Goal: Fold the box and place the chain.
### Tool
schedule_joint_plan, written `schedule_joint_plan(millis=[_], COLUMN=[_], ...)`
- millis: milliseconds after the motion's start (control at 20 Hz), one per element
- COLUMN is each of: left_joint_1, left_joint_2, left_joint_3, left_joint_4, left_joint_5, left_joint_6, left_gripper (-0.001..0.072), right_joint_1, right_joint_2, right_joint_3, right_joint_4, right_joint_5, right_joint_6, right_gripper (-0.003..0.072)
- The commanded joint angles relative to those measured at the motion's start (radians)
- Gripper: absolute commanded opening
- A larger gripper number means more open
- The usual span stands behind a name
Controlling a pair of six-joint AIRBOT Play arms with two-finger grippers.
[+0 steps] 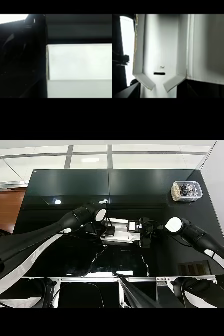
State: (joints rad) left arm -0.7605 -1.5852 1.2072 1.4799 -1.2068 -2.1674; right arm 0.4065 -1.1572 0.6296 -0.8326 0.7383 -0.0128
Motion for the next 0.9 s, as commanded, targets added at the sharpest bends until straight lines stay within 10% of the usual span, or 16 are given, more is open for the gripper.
schedule_joint_plan(millis=[0,50,300,350,700,800,850], left_joint_1=[0.002,0.002,0.001,0.001,0.001,0.001,0.001], left_joint_2=[0.0,0.0,0.0,0.0,0.0,0.0,0.0], left_joint_3=[0.001,0.001,0.001,0.001,0.001,0.001,0.001], left_joint_4=[0.0,0.0,-0.001,-0.002,-0.005,-0.005,-0.005], left_joint_5=[0.001,0.002,0.0,0.001,-0.001,-0.002,-0.002], left_joint_6=[-0.006,-0.006,-0.006,-0.006,-0.006,-0.006,-0.006], left_gripper=[0.0023,0.0024,0.0024,0.0025,0.0024,0.0024,0.0024], right_joint_1=[0.001,0.001,0.001,0.001,0.001,0.001,0.001], right_joint_2=[-0.026,-0.027,-0.05,-0.063,-0.138,-0.146,-0.146], right_joint_3=[-0.001,-0.002,-0.002,-0.002,-0.002,-0.002,-0.002], right_joint_4=[0.03,0.03,0.19,0.238,0.361,0.372,0.371], right_joint_5=[-0.004,0.004,-0.021,-0.021,-0.048,-0.051,-0.045], right_joint_6=[-0.006,-0.006,-0.011,-0.011,-0.014,-0.013,-0.012], right_gripper=[0.045,0.0323,0.0299,0.0178,0.0192,0.0446,0.0289])
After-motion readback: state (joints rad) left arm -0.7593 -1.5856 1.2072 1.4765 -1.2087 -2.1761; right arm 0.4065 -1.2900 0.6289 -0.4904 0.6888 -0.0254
